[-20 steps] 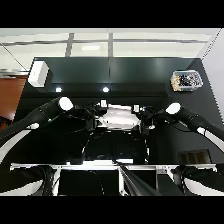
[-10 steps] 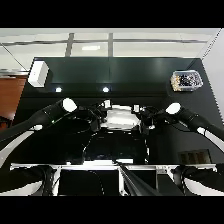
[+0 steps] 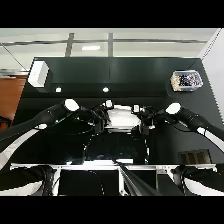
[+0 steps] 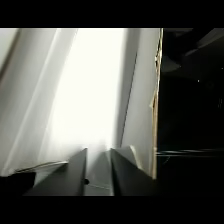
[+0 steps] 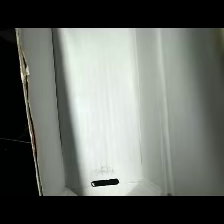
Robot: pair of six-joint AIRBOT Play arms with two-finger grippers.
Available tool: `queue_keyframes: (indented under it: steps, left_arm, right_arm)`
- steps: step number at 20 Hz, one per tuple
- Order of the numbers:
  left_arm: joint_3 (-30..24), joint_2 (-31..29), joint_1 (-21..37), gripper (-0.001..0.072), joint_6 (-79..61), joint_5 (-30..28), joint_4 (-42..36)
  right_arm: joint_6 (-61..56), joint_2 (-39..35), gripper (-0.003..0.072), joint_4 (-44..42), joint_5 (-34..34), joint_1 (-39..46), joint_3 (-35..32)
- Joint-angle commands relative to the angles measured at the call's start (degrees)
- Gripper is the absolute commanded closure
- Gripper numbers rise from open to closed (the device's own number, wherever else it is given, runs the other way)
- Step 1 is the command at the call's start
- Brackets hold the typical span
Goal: Fold the box and place the chain.
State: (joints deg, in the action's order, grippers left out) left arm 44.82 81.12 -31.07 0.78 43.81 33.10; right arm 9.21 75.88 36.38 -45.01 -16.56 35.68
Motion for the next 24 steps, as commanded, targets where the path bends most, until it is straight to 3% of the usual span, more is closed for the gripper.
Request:
queue_keyframes:
  steps: [1,3,6,8,10,11,12,13,15,18,22,24]
  left_arm:
    - [0.02,0.17,-0.11,0.0328,-0.79,-1.68,-0.79]
    - [0.02,0.17,-0.11,0.0372,-0.79,-1.64,-0.76]
    - [0.02,0.17,-0.17,0.0328,-0.79,-1.29,-0.79]
    - [0.02,0.15,-0.13,0.0558,-0.76,-1.38,-0.79]
    - [0.02,0.17,-0.13,0.0282,-0.76,-1.33,-0.79]
    - [0.02,0.17,-0.13,0.028,-0.76,-1.31,-0.79]
    - [0.02,0.15,-0.13,0.038,-0.63,-1.33,-0.76]
    - [0.02,0.04,-0.09,0.062,-0.57,-1.22,-0.68]
    - [0.02,-1.01,0.52,0.0686,1.38,-0.92,1.01]
    - [0.02,-5.38,4.61,0.0682,13.6,2.51,10.38]
    - [0.02,-13.18,16.83,0.0683,29.29,9.88,19.61]
    - [0.0,-15.98,23.1,0.0683,36.06,9.99,21.2]
  right_arm:
    - [-0.15,0.0,0.0226,-0.15,0.24,0.0,0.0]
    - [-0.15,0.0,0.0226,-0.15,0.24,0.0,0.0]
    - [-0.13,0.0,0.0226,-0.15,0.24,0.0,0.0]
    - [-0.13,0.0,0.0226,-0.15,0.24,0.0,0.0]
    - [-0.15,0.0,0.0226,-0.15,0.24,0.0,0.0]
    - [-0.15,0.0,0.0226,-0.13,0.24,0.0,0.0]
    - [-0.15,0.0,0.0226,-0.15,0.24,0.0,0.0]
    - [-0.15,0.0,0.0226,-0.15,0.24,0.0,0.0]
    - [-0.15,0.0,0.0226,-0.15,0.24,0.0,0.0]
    - [-0.13,0.0,0.0226,-0.15,0.26,0.0,0.0]
    - [-0.15,0.0,0.0226,-0.13,0.26,0.0,0.0]
    - [-0.13,0.0,0.0226,-0.15,0.26,0.0,0.0]
